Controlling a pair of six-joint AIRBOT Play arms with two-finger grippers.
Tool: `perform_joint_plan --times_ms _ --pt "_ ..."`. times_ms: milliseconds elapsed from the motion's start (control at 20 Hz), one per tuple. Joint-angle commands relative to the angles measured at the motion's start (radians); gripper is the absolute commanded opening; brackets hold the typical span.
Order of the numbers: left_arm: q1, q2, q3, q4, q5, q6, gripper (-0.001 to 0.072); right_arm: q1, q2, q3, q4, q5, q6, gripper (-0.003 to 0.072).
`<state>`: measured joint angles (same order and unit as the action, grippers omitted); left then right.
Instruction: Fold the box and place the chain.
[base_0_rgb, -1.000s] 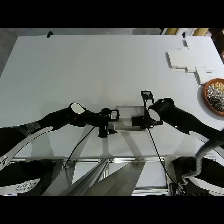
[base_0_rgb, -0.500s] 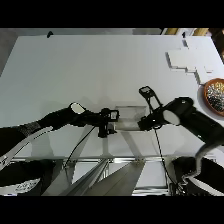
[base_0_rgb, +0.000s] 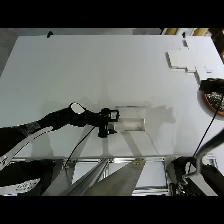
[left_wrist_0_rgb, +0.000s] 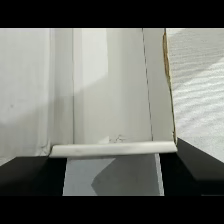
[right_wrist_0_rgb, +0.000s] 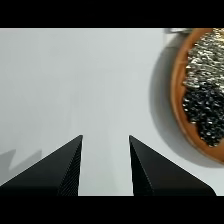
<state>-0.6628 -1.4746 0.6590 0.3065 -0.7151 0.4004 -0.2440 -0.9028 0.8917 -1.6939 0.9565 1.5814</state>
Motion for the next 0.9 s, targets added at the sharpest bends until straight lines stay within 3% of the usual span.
perform_joint_plan --times_ms 0,350,500,850 --pt "0.0 0.001 0.0 0.0 0.0 0.0 0.0092 -0.227 -0.135 0.011 -0.014 -0.118 -0.028 0.0296" --pt "0.0 0.0 0.0 0.0 0.0 0.0 0.0092 -0.434 -0.364 0.011 -0.005 -0.229 -0.046 0.0295" --pt "0.0 0.0 0.0 0.0 0.0 0.0 0.0092 -0.443 -0.423 0.011 0.004 -0.27 -0.046 0.0261" --pt "0.0 0.0 0.0 0.0 0.0 0.0 0.0092 -0.443 -0.489 0.011 0.06 -0.343 -0.058 0.026"
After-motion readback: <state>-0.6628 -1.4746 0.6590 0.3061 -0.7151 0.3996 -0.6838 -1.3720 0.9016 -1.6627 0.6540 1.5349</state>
